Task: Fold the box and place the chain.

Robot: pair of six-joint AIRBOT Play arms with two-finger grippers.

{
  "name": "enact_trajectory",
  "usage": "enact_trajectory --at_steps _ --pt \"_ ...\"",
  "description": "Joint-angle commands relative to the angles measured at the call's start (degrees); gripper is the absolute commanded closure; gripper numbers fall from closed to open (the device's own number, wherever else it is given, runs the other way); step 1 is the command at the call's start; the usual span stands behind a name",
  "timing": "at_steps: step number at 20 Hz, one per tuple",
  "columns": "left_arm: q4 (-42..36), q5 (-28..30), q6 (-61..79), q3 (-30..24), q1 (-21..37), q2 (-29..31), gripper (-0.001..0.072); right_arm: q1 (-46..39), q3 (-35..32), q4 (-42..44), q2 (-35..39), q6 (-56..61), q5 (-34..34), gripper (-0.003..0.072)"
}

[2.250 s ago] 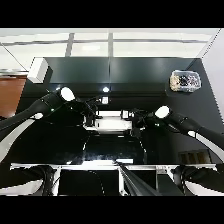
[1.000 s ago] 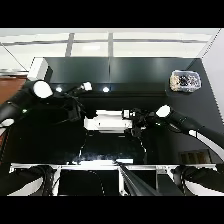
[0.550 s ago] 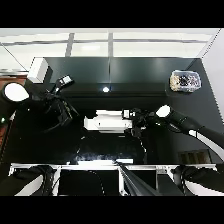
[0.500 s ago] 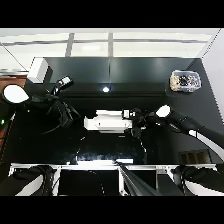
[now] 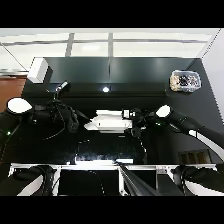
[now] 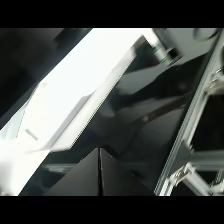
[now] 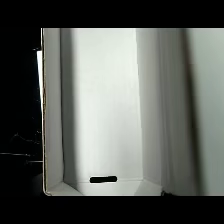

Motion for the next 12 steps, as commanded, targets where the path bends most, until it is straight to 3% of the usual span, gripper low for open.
enact_trajectory --at_steps 1,5,9,12 --pt "-4.48 2.93 3.54 -0.83 -3.02 -1.64 0.0685 -0.04 0.02 0.02 0.0 0.02 0.0 0.0516" --pt "-6.51 8.81 4.83 -0.83 -5.77 -4.02 0.0685 -0.04 0.04 0.04 0.0 0.02 0.02 0.0517" --pt "-17.49 11.87 13.86 -0.83 -6.03 -8.02 0.0685 -0.04 0.04 0.04 0.0 0.02 0.0 0.0517" --pt "-24.46 18.82 20.98 -0.76 -6.05 -11.02 0.0685 -0.04 0.02 0.04 0.0 0.0 0.0 0.0517"
